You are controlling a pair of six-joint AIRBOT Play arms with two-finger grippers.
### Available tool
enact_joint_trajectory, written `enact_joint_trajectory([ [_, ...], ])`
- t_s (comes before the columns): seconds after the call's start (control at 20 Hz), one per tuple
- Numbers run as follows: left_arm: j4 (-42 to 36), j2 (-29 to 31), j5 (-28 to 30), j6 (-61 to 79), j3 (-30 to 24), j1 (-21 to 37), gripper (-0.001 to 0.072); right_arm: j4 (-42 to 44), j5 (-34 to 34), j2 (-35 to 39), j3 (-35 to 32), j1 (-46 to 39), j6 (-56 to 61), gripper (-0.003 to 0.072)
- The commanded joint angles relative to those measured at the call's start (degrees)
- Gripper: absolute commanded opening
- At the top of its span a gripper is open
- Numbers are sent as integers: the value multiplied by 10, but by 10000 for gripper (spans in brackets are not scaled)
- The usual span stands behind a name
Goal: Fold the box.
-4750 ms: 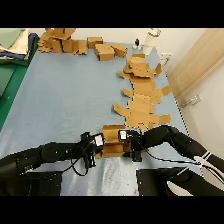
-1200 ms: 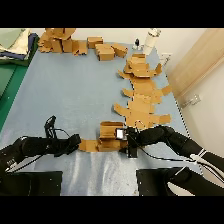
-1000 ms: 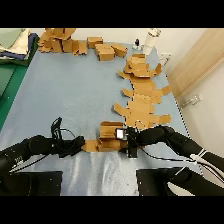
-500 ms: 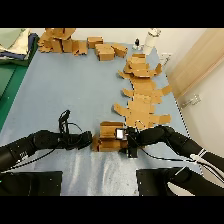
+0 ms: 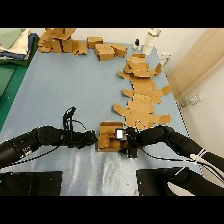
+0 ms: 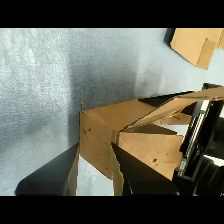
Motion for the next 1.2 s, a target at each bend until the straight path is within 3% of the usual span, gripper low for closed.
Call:
enact_joint_trajectory([
  [0.0,2,-2,-6,-1,2,-1,315,0,1,0,0,0,0,507],
  [0.2,4,-1,-22,-1,8,2,314,0,1,0,0,0,0,507],
  [0.5,17,9,-102,0,21,57,315,0,1,0,0,0,0,507],
  [0.7,13,13,-104,0,41,37,318,0,1,0,0,0,0,507],
  [0.75,10,10,-103,0,42,25,370,0,1,0,0,0,0,507],
  [0.8,1,7,-95,0,43,14,578,0,1,0,0,0,0,506],
  [1.05,-3,-27,-74,0,43,-8,604,0,1,0,0,0,0,506],
  [1.15,-11,-32,-33,0,43,-8,604,0,1,0,0,0,0,507],
])
